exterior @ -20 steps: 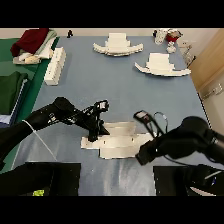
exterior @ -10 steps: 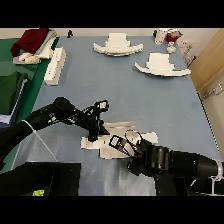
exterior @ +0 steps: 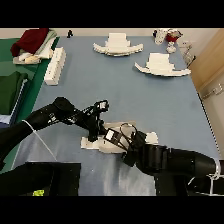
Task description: Fold the box.
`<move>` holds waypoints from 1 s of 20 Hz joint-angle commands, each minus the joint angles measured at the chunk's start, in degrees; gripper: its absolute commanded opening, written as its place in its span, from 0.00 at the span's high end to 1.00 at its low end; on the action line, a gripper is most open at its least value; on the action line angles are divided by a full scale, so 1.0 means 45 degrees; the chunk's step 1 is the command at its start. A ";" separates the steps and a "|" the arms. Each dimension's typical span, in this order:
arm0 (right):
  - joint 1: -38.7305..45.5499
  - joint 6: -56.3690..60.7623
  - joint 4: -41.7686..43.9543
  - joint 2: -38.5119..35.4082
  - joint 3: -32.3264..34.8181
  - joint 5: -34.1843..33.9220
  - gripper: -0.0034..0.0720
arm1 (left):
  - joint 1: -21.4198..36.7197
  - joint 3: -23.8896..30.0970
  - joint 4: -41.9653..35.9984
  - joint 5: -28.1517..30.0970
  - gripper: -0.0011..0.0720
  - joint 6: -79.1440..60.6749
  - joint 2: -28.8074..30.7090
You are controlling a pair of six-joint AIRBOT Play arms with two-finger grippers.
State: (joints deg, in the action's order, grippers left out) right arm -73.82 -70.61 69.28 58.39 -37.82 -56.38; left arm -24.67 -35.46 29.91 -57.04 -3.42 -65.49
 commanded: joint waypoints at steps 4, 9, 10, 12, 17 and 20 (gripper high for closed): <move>0.2924 -0.5081 0.3157 -0.1821 0.0364 0.0389 0.00 | 0.0000 -0.0005 0.0000 0.0000 0.96 0.0000 -0.0010; 0.5183 -0.8500 0.4643 -0.2069 0.0476 0.0568 0.00 | 0.0005 -0.0005 0.0000 0.0000 0.96 0.0000 -0.0010; 0.5673 -0.9617 0.5251 -0.2021 0.0476 0.0675 0.00 | 0.0005 -0.0005 0.0000 0.0000 0.96 0.0000 -0.0010; 0.6693 -1.1633 0.6552 -0.1919 0.0510 0.0709 0.00 | 0.0000 -0.0005 0.0000 0.0000 0.96 0.0000 -0.0010; 0.8796 -1.7894 1.0122 -0.1491 0.1069 0.1171 0.00 | 0.0005 -0.0005 0.0000 0.0000 0.96 0.0000 -0.0010; 0.9034 -1.9341 1.0758 -0.0908 0.1205 0.1336 0.00 | 0.0005 -0.0005 0.0000 0.0000 0.96 0.0000 -0.0010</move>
